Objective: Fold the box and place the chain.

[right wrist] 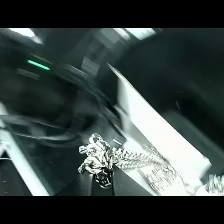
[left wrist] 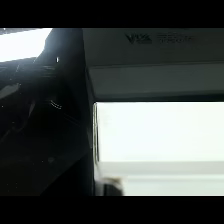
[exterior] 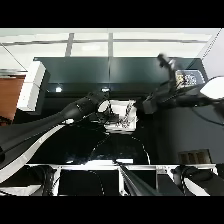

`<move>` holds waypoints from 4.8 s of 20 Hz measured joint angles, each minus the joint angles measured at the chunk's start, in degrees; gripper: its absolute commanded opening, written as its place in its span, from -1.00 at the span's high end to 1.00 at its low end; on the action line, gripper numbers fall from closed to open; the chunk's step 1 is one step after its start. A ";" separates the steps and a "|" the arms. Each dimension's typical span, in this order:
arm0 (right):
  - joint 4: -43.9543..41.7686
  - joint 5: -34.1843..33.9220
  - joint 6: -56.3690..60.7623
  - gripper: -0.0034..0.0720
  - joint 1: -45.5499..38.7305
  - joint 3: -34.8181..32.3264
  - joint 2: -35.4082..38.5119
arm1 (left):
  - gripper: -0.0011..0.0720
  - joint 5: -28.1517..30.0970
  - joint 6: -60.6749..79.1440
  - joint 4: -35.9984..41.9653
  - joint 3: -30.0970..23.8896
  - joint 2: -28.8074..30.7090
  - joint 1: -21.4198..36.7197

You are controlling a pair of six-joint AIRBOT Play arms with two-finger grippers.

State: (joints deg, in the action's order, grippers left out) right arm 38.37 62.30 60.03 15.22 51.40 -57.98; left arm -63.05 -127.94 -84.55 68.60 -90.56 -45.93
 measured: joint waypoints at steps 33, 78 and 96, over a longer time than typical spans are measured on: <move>-7.52 -30.34 -68.37 -0.20 0.66 -21.27 -13.20 | 0.89 -0.07 -0.02 -0.02 0.00 -0.02 0.00; 16.02 -4.98 3.04 0.35 -20.59 -4.76 11.32 | 0.89 2.16 0.02 0.85 0.00 -0.02 0.02; 16.68 -4.96 3.37 0.35 -23.41 -6.08 11.72 | -0.62 -5.73 0.07 -11.98 3.61 9.53 -1.55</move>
State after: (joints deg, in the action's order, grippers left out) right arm 55.05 57.34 63.40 -8.19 45.32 -46.26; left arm -68.77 -127.87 -96.53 72.20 -81.03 -47.48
